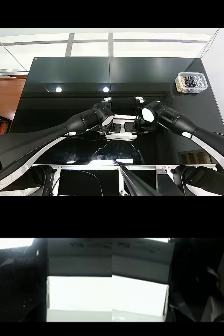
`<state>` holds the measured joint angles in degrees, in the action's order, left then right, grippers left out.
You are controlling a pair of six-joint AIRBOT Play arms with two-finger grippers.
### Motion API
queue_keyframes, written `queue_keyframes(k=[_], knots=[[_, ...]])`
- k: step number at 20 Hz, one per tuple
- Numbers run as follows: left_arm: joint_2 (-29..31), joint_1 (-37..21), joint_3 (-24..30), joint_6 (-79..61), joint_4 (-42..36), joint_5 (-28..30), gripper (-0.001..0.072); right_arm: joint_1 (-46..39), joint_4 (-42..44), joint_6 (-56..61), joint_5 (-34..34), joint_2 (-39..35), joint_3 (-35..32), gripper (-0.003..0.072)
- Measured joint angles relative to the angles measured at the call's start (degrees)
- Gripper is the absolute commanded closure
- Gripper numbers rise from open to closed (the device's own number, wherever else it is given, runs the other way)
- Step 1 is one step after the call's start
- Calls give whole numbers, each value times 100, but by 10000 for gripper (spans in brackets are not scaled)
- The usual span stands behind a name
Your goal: Fold the box and place the chain.
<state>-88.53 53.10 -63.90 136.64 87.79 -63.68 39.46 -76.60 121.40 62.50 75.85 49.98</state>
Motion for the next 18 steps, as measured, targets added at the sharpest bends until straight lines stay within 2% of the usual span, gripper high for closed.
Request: queue_keyframes(k=[2,4,5,10,12,14,15,16,18], knots=[[0,0,0,0,0,0,678,4,90,79,-22,52,0,466],[0,0,0,0,0,0,678,7,151,151,-61,85,2,570],[0,0,0,0,0,-4,678,7,157,170,-61,101,2,675],[0,0,0,2,-4,-20,678,4,186,341,-122,116,2,672],[-2,0,0,2,9,-22,678,4,205,361,-203,125,0,536],[-2,0,0,-4,20,-22,678,4,223,378,-282,127,2,540],[-2,0,0,-2,20,-20,678,4,223,385,-275,127,2,636],[-2,0,0,-2,17,-20,678,4,205,402,-247,127,2,674],[-2,0,0,-2,11,-20,678,4,205,431,-247,127,2,674]])
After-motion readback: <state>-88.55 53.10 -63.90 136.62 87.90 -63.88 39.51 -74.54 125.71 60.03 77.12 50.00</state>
